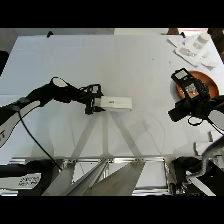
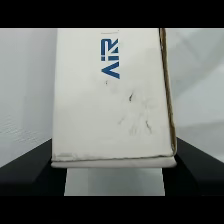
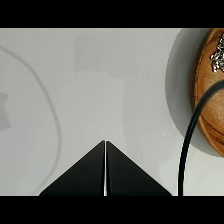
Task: Fold the box and place the chain.
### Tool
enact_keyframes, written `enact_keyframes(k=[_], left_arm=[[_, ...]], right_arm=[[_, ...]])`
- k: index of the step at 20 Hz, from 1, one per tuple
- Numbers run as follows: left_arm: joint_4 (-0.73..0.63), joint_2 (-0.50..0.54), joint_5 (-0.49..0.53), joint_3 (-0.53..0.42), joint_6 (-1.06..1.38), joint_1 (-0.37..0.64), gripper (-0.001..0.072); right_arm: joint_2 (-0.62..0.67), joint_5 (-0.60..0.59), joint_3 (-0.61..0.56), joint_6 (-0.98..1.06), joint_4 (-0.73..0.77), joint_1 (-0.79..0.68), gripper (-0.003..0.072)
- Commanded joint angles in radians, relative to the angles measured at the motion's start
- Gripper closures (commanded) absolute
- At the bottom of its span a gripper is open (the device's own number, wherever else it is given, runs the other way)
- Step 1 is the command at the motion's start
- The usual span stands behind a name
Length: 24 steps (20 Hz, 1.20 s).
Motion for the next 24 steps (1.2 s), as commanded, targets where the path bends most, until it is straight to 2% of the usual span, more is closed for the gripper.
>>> enact_keyframes(k=[1, 3, 5, 8, 12, 15, 20, 24], left_arm=[[0.016, 0.171, 0.052, 0.001, -0.230, 0.000, 0.0704], [0.085, 0.297, 0.105, 0.001, -0.326, -0.001, 0.0705], [0.180, 0.420, 0.198, 0.001, -0.560, 0.002, 0.0705], [0.444, 0.576, 0.311, 0.001, -0.984, 0.002, 0.0704], [0.894, 0.723, 0.327, 0.001, -1.511, 0.002, 0.0704], [1.144, 0.785, 0.296, 0.001, -1.826, 0.012, 0.0700], [1.177, 0.773, 0.238, 0.000, -2.000, 0.181, 0.0700], [1.164, 0.698, 0.249, -0.013, -2.011, 0.311, 0.0702]], right_arm=[[0.001, 0.000, 0.001, 0.000, 0.002, 0.000, 0.0675], [0.001, 0.000, 0.001, 0.000, 0.002, 0.000, 0.0675], [0.001, 0.000, 0.001, 0.000, 0.002, 0.000, 0.0675], [0.001, 0.000, 0.001, 0.000, 0.002, 0.000, 0.0675], [0.001, 0.000, 0.001, 0.000, 0.002, 0.000, 0.0675], [0.001, 0.000, 0.001, 0.000, 0.002, 0.000, 0.0675], [0.001, 0.001, 0.001, 0.000, 0.002, 0.000, 0.0675], [0.001, 0.000, 0.001, 0.000, 0.002, 0.000, 0.0675]])
